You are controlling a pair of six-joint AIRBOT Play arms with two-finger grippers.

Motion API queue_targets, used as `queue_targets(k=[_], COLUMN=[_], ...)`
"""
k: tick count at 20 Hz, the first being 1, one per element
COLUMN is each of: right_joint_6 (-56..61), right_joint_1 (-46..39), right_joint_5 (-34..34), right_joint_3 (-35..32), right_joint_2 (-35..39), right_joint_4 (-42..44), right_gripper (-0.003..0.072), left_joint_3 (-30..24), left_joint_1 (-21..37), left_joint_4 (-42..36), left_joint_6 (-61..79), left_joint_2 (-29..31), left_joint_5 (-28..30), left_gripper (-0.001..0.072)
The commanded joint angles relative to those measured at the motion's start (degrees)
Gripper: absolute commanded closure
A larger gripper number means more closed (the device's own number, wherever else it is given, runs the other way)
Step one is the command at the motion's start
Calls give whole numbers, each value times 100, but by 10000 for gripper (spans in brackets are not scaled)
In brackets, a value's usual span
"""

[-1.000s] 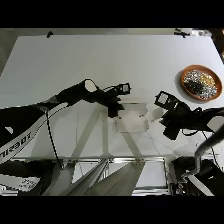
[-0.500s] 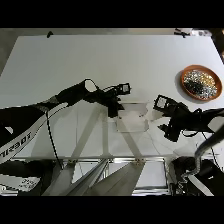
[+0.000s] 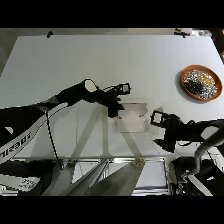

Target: Fold the box and place the chain.

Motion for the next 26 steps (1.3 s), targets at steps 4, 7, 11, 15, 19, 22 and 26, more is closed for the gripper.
queue_targets(k=[4, 7, 11, 15, 19, 22, 26], right_joint_6=[-1757, -2658, -2813, -2789, -2791, -2800, -2820], right_joint_1=[4, 48, 420, 551, 551, 551, 363], right_joint_5=[-2664, -2721, -3427, -4216, -4334, -4269, -3960], right_joint_3=[-1196, -1349, -1349, -1349, -1311, -1226, -1121], right_joint_2=[-9, -282, -691, -1062, -1036, -922, -894], right_joint_4=[24, 363, 614, 627, 772, 1174, 1412], right_gripper=[-29, -19, -18, -18, -18, -18, -18], left_joint_3=[-2, -2, -2, -2, -2, -2, -2], left_joint_1=[-4, -4, -4, -4, -4, -2, -4], left_joint_4=[2, 2, 2, 2, 2, 2, 2], left_joint_6=[2, 2, 0, 2, 2, 0, 2], left_joint_2=[-4, -4, -4, -4, -4, -4, -4], left_joint_5=[-11, -13, -13, -13, -13, -13, -13], left_gripper=[698, 698, 698, 698, 698, 698, 698])
